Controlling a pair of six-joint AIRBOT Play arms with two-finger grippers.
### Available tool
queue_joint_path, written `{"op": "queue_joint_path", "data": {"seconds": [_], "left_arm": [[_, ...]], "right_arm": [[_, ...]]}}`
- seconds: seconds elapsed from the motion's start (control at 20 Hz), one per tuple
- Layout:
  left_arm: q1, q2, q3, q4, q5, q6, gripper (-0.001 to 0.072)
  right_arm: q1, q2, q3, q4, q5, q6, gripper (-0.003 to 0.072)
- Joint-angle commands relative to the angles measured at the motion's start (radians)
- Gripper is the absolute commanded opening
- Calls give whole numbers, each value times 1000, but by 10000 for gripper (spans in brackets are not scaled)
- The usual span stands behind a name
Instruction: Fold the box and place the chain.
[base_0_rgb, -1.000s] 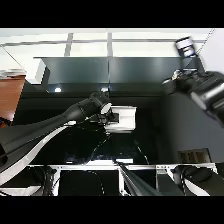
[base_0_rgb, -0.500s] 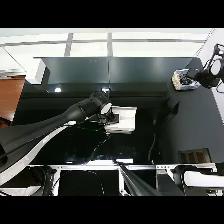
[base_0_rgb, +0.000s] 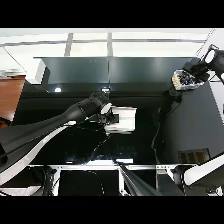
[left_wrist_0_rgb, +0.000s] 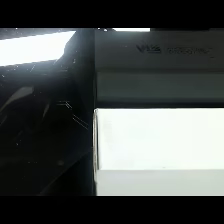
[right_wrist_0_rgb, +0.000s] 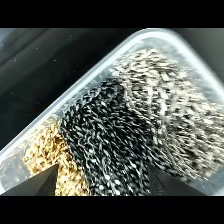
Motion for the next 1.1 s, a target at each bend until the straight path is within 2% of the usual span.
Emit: {"op": "queue_joint_path", "data": {"seconds": [0.0,0.05,0.2,0.3,0.35,0.4,0.6,0.95,1.05], "left_arm": [[0,1,1,0,1,-1,27],[0,1,1,0,1,-1,27],[0,1,1,0,2,-1,27],[0,1,1,0,3,-1,27],[0,1,1,0,3,-1,27],[0,1,1,0,3,-1,27],[0,1,1,0,3,-1,27],[0,1,1,0,3,-1,27],[0,1,1,0,4,-1,27]], "right_arm": [[-5,-54,24,5,4,-1,504],[-6,-60,24,4,2,-3,477],[-6,-63,24,-15,6,-5,475],[-6,-60,37,-14,36,-11,125],[-6,-51,43,-9,47,-54,42],[-6,-39,56,-11,66,-80,13],[-8,73,114,-1,116,-271,8],[-6,472,117,119,10,-440,6],[-6,555,143,170,48,-475,6]]}}
